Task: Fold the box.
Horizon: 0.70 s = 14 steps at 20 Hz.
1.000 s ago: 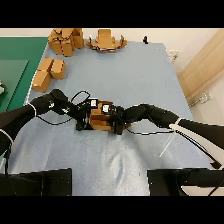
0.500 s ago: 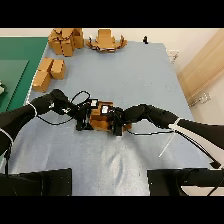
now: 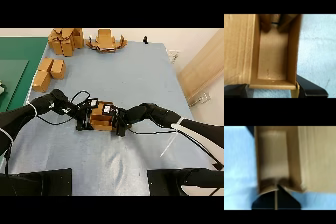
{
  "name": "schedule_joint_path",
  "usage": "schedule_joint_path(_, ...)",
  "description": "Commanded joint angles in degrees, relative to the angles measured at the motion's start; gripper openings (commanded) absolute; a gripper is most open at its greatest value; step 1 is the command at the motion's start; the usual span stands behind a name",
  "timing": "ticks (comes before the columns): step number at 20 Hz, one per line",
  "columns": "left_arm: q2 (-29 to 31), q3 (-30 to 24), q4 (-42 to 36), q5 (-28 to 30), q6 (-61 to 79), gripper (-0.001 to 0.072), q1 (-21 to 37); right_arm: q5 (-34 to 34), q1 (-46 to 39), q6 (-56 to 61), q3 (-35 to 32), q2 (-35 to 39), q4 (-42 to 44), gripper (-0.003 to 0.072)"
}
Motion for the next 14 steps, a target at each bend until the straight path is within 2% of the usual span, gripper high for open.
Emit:
schedule_joint_path(1,0.0,0.0,0.3,0.0,0.3,0.0018,0.0,-7.3,-2.5,13.7,0.1,3.7,-9.3,0.0006)
schedule_joint_path(6,0.0,0.0,0.3,0.0,0.3,0.0018,0.0,-9.2,-9.2,29.8,-0.9,14.1,-7.5,0.0003)
schedule_joint_path(10,0.0,0.0,0.3,0.0,0.3,0.0018,0.0,-9.9,-20.8,51.5,-8.2,23.7,-6.4,0.0003)
schedule_joint_path(11,0.0,0.0,0.3,0.0,0.3,0.0018,0.0,-10.6,-23.7,57.7,-10.0,25.1,-5.6,0.0003)
schedule_joint_path(14,0.0,0.0,0.3,0.0,0.3,0.0018,0.0,-15.0,-26.8,58.2,-12.8,23.2,0.2,0.0002)
